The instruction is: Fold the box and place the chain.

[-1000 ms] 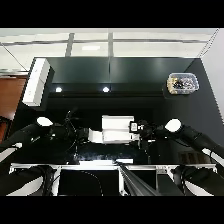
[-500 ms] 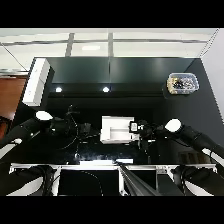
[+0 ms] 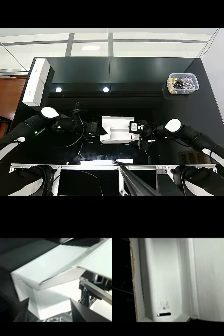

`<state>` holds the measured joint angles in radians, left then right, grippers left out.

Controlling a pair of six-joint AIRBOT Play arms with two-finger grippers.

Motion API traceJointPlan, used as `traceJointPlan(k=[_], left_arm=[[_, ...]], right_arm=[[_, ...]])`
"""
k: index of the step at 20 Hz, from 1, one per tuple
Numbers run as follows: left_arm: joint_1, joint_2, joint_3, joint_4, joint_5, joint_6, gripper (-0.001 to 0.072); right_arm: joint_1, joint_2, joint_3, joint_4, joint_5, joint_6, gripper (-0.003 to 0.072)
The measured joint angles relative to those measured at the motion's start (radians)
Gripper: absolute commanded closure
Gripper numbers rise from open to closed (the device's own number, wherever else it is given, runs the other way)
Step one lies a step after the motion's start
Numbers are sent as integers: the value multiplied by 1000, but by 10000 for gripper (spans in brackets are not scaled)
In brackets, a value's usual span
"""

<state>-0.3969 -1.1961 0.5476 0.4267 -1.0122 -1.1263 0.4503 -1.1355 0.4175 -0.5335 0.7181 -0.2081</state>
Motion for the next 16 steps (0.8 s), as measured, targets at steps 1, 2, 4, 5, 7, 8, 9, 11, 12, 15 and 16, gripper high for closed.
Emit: traceJointPlan(k=[1, 2, 4, 5, 7, 8, 9, 11, 12, 15, 16], left_arm=[[-21, 0, 17, 21, 11, -38, 127], [-39, 0, 33, 51, 18, -84, 126], [-73, 0, 69, 138, 32, -193, 126], [-89, 0, 86, 189, 32, -247, 127], [-112, 0, 112, 272, 34, -337, 127], [-123, 0, 122, 304, 37, -376, 127], [-133, -1, 130, 328, 45, -406, 127], [-155, -2, 140, 370, 61, -473, 127], [-166, -3, 145, 389, 75, -504, 128], [-198, -19, 162, 457, 94, -587, 128], [-209, -26, 167, 482, 94, -613, 127]], right_arm=[[0, 0, 0, 0, 0, 1, 454], [0, 0, 0, 0, -1, 2, 454], [0, 0, 0, 0, -2, 3, 455], [0, 0, 0, 0, -2, 3, 454], [0, 0, 0, 0, -4, 4, 454], [0, 0, 0, 1, -5, 4, 455], [0, 0, 0, 1, -5, 5, 455], [0, 0, 0, 1, -5, 5, 454], [0, 0, 0, 1, -5, 5, 454], [0, 0, 0, 1, -5, 5, 454], [0, 0, 0, 1, -5, 5, 454]])
